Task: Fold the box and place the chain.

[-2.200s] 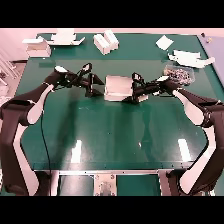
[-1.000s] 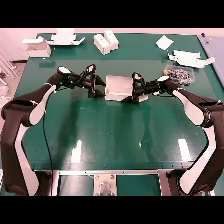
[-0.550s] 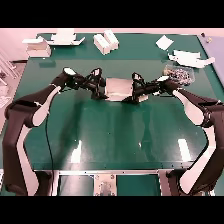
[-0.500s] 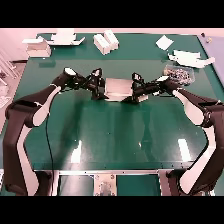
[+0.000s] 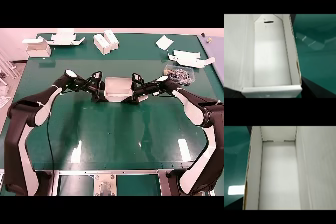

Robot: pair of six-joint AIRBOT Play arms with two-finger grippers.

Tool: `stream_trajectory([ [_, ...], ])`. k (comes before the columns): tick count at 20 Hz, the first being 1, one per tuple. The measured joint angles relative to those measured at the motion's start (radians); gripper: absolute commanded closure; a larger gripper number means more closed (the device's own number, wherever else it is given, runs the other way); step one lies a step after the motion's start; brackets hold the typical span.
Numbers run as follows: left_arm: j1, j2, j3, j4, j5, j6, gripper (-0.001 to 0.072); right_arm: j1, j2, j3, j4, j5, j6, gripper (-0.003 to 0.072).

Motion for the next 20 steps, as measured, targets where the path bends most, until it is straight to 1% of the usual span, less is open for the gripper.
stream_trajectory([
  [12, 0.000, -0.016, 0.000, -0.007, 0.008, 0.001, 0.0000, 0.000, 0.000, 0.000, 0.003, -0.004, 0.001, 0.0088],
  [15, 0.000, -0.017, 0.000, -0.007, 0.015, 0.001, 0.0011, 0.000, 0.000, 0.000, 0.003, -0.006, 0.002, 0.0088],
  [16, 0.000, -0.017, 0.000, -0.007, 0.018, 0.001, 0.0078, 0.000, 0.000, 0.000, 0.003, -0.006, 0.002, 0.0088],
  [17, 0.000, -0.017, 0.000, -0.007, 0.022, 0.001, 0.0128, 0.000, 0.000, 0.000, 0.003, -0.006, 0.002, 0.0088],
  [18, 0.000, -0.017, 0.000, -0.007, 0.024, 0.002, 0.0129, 0.000, 0.000, 0.000, 0.003, -0.006, 0.002, 0.0088],
  [19, 0.000, -0.017, 0.000, -0.008, 0.025, 0.005, 0.0191, 0.000, 0.000, 0.000, 0.003, -0.006, 0.002, 0.0088],
  [20, 0.000, -0.017, 0.000, -0.008, 0.026, 0.008, 0.0307, 0.000, 0.000, 0.000, 0.003, -0.006, 0.002, 0.0088],
])
